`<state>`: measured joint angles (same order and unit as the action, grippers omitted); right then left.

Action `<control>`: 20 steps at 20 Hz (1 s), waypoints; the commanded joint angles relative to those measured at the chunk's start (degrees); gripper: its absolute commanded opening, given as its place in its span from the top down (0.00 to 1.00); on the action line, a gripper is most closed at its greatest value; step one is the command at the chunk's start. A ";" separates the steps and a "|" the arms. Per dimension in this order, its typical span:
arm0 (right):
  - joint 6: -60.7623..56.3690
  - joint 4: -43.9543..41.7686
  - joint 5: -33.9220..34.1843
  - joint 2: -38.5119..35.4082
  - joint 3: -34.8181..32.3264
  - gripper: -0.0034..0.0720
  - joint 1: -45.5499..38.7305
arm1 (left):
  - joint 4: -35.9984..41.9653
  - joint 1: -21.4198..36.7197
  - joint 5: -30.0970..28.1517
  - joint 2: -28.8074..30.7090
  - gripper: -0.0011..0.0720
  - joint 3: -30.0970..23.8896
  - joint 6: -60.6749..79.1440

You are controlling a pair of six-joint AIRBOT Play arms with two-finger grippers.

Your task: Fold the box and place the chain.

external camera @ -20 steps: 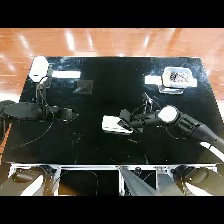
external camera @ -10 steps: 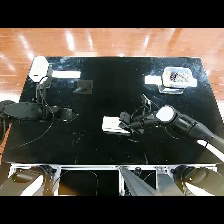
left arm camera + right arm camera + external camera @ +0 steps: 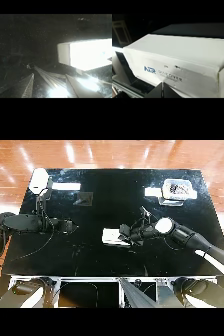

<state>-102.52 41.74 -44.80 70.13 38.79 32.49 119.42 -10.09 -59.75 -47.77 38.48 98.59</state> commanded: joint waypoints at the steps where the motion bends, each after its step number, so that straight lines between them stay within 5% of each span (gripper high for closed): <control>1: 0.90 0.24 0.20 0.17 0.00 0.91 0.00 | 0.00 -0.02 -0.02 -0.02 0.29 -0.02 0.00; 10: 13.77 -11.80 -1.95 0.02 0.02 0.91 -1.36 | 0.04 -0.02 -0.22 -0.02 0.29 0.00 -0.02; 20: 15.96 -6.25 -8.90 -8.90 0.02 0.91 -10.93 | 0.04 -0.02 -0.24 -0.02 0.29 0.04 0.00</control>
<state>-87.18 32.08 -50.37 63.64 38.76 24.38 119.46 -10.09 -59.96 -47.77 38.46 98.56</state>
